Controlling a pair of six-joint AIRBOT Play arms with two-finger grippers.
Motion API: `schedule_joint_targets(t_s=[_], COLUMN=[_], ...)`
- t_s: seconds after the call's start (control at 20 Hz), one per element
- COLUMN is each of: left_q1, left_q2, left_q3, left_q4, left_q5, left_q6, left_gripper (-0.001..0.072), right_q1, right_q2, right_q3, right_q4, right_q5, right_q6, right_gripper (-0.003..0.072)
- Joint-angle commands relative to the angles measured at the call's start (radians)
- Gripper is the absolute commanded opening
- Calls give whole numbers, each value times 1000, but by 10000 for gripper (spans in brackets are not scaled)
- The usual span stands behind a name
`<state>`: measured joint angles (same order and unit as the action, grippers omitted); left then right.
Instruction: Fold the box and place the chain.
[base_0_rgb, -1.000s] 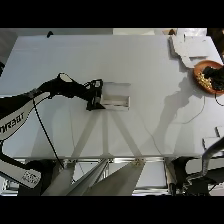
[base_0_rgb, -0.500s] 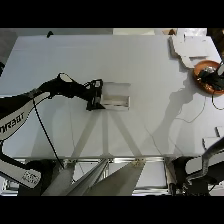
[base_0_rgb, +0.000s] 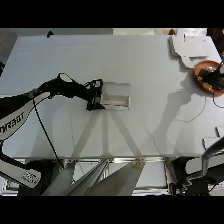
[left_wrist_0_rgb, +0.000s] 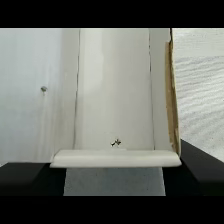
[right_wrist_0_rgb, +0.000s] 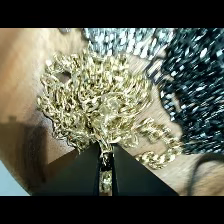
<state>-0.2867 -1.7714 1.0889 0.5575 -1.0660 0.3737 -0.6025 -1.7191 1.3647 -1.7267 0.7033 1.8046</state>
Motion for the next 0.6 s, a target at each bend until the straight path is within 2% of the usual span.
schedule_joint_targets(t_s=[0.0,0.55], left_q1=[0,0], left_q2=[0,0], left_q3=[0,0], left_q4=[0,0], left_q5=[0,0], left_q6=[0,0], left_gripper=[335,335], right_q1=[14,141], right_q2=[82,325], right_q3=[1,1], right_q4=[1,-3], right_q5=[43,323], right_q6=[-107,-242], right_gripper=[15,10])
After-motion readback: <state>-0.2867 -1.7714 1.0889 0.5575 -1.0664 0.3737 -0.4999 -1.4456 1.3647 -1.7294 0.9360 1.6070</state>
